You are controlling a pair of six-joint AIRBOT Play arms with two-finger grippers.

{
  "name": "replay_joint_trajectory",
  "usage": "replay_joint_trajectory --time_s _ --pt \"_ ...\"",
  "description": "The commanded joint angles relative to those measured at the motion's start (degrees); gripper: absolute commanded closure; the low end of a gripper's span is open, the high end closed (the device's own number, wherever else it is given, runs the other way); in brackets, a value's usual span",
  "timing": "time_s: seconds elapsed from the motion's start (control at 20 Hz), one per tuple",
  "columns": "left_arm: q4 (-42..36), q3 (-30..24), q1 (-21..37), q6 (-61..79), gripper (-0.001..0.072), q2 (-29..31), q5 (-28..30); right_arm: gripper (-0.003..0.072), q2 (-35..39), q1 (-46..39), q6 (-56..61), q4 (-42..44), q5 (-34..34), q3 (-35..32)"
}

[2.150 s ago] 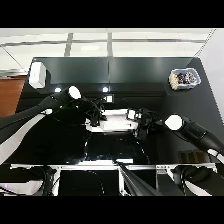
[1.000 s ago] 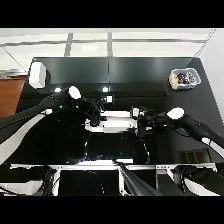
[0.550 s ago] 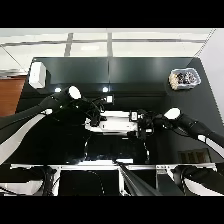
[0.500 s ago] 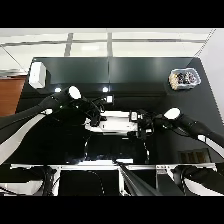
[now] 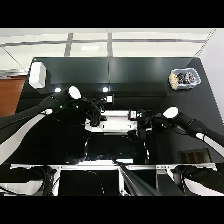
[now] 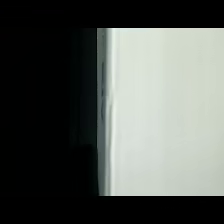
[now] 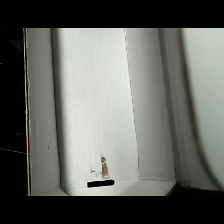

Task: Fold the box and place the chain.

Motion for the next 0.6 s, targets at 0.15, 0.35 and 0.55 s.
replay_joint_trajectory --time_s 0.15,0.35,0.55 --pt "0.0 -0.02 -0.04 0.13 0.0682 -0.02 0.0 -0.0015 -0.35 0.24 3.23 -2.95 -0.26 0.33" --pt "0.0 -0.02 -0.04 0.13 0.0682 -0.02 0.0 -0.0015 -0.39 0.24 3.61 -3.5 -0.26 0.33" --pt "-0.02 -0.02 -0.04 0.13 0.0682 -0.02 0.02 -0.0015 -0.39 0.24 3.63 -3.5 -0.28 0.33"
